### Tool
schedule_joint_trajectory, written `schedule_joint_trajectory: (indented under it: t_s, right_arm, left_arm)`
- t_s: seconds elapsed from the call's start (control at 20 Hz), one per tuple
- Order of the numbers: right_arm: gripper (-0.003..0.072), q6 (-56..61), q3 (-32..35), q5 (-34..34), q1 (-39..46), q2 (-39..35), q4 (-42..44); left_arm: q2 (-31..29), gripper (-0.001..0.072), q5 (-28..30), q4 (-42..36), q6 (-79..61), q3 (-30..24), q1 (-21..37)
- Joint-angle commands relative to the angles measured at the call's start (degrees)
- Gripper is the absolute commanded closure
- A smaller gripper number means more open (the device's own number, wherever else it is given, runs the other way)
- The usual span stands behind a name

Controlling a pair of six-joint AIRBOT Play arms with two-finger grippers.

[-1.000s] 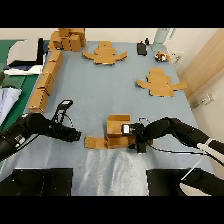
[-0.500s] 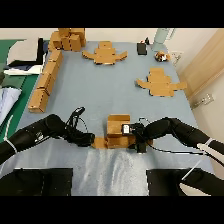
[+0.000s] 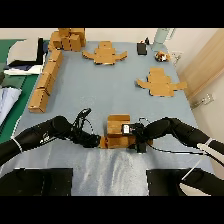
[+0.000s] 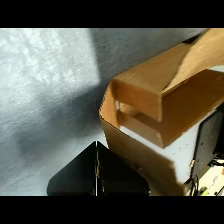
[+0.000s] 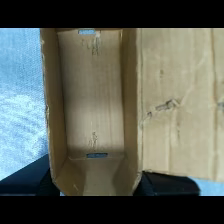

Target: Fold the box.

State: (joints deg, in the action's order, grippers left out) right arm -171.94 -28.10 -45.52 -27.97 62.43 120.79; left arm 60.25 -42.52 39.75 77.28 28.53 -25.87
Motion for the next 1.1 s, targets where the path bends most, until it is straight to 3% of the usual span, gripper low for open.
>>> schedule_joint_trajectory:
  t_s: [0.0,0.1,0.2,0.3,0.7,0.8,1.05]
  right_arm:
    - [0.0289,0.02,-0.04,0.02,0.00,0.04,0.00]
    - [0.0289,0.02,-0.02,0.02,0.00,0.02,0.00]
    - [0.0289,0.02,-0.04,0.00,0.00,0.02,0.00]
    - [0.0289,0.02,-0.04,0.02,0.00,0.02,0.00]
    - [0.0289,0.02,-0.04,0.02,0.00,0.04,0.00]
    - [0.0288,0.02,-0.04,0.02,0.00,0.02,0.00]
    - [0.0289,0.02,-0.04,0.02,0.00,0.02,0.00]
  left_arm:
    - [0.11,0.0696,-0.55,-0.17,0.52,3.08,-0.59]
    - [0.11,0.0691,-0.57,-0.13,0.50,4.72,-0.59]
    - [0.13,0.0233,-0.57,-0.11,0.55,5.44,-0.57]
    - [0.15,0.0304,-0.70,0.15,0.57,5.44,-0.57]
    - [1.49,0.0272,-2.21,-2.29,-0.46,5.77,-0.72]
    - [1.49,0.0098,-3.52,-2.29,-0.98,6.67,-0.70]
    - [1.97,0.0096,-3.98,-2.64,-0.87,7.13,-0.74]
